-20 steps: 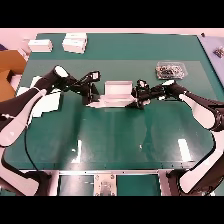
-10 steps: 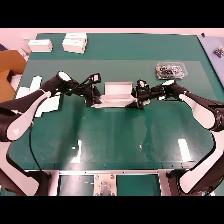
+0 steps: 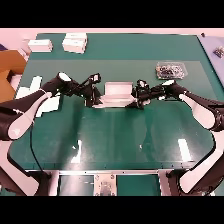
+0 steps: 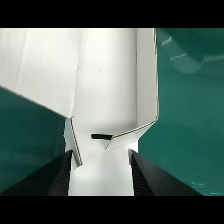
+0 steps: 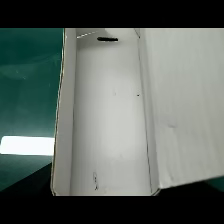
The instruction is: Fold the box and place the chain.
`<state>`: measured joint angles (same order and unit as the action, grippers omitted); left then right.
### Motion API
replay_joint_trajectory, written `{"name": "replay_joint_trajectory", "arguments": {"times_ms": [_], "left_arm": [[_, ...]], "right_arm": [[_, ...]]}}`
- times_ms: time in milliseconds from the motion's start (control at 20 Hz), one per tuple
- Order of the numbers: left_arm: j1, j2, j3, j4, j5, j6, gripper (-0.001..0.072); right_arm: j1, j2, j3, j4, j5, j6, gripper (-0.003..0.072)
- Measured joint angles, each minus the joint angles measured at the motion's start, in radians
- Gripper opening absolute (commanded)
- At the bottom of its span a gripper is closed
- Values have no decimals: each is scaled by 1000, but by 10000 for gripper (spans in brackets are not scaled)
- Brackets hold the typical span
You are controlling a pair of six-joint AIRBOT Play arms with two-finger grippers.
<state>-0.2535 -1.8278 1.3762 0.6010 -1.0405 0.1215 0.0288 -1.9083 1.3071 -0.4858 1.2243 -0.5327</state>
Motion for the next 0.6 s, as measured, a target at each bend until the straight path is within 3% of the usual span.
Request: {"name": "replay_joint_trajectory", "arguments": {"times_ms": [50, 100, 150, 600], "left_arm": [[0, -1, 0, -1, -3, -4, 389], [0, -2, 0, -2, -3, -7, 262], [0, -4, 0, -5, -4, -8, 228], [0, -8, 0, -11, -25, -10, 228]], "right_arm": [[0, 0, 0, 0, 0, 0, 575], [0, 0, 0, 0, 0, 0, 575], [0, 0, 0, -2, 2, -1, 576], [0, 0, 0, -1, 2, 0, 576]]}}
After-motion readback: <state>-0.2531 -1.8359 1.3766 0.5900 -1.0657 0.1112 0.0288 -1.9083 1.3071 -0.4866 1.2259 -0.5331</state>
